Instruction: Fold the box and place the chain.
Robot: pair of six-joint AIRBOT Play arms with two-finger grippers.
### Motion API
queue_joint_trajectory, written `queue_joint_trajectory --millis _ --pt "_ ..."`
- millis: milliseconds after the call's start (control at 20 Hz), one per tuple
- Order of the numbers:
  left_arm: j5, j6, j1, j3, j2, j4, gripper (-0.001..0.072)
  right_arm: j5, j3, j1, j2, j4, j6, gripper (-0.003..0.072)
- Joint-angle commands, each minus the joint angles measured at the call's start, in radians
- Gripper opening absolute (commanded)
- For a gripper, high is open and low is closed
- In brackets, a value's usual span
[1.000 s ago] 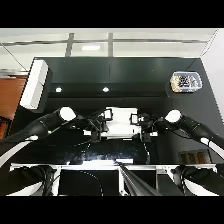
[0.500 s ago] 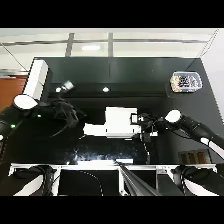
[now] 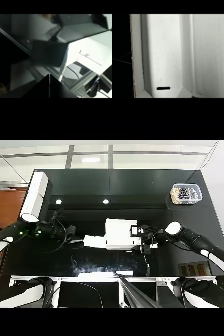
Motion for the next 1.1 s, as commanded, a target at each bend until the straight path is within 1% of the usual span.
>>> queue_joint_trajectory --millis 0,100,200,350,400,500,550,600,650,800,900,1000,1050 --pt "0.058 -0.031 -0.103 -0.009 -0.055 -0.061 0.0024 0.001 0.001 0.000 0.001 0.001 0.000 0.0490" --pt "0.074 0.018 -0.155 -0.009 -0.055 -0.095 0.0024 0.001 0.001 0.000 0.001 0.001 0.000 0.0490" --pt "0.079 0.072 -0.197 -0.008 -0.055 -0.161 0.0024 0.001 0.001 0.000 0.000 0.001 0.000 0.0490" --pt "0.109 0.103 -0.241 0.000 -0.055 -0.172 0.0025 0.001 0.001 0.000 0.001 0.001 0.000 0.0490" --pt "0.106 0.112 -0.241 0.006 -0.055 -0.172 0.0043 0.001 0.001 0.000 0.000 0.001 0.000 0.0490" --pt "0.095 0.118 -0.238 0.023 -0.050 -0.172 0.0199 0.001 0.001 0.000 0.000 0.001 0.000 0.0490" --pt "0.089 0.117 -0.238 0.036 -0.045 -0.173 0.0361 0.001 0.001 0.000 0.001 0.001 0.000 0.0490" --pt "0.067 0.118 -0.238 0.055 -0.042 -0.172 0.0672 0.001 0.000 0.000 0.001 0.001 0.000 0.0489" --pt "0.043 0.119 -0.238 0.074 -0.039 -0.172 0.0707 0.001 0.001 0.000 0.001 0.001 0.000 0.0490" --pt "-0.006 0.113 -0.250 0.122 -0.031 -0.175 0.0706 0.001 0.000 0.000 0.000 0.001 0.000 0.0490" --pt "-0.003 0.095 -0.288 0.147 -0.024 -0.165 0.0706 0.001 0.000 0.000 0.001 0.001 0.000 0.0490" --pt "0.035 0.049 -0.347 0.171 -0.019 -0.114 0.0705 0.001 0.000 0.000 0.000 0.001 0.000 0.0490" --pt "0.075 0.001 -0.379 0.184 -0.017 -0.066 0.0705 0.001 0.000 0.000 0.001 0.001 0.000 0.0490"
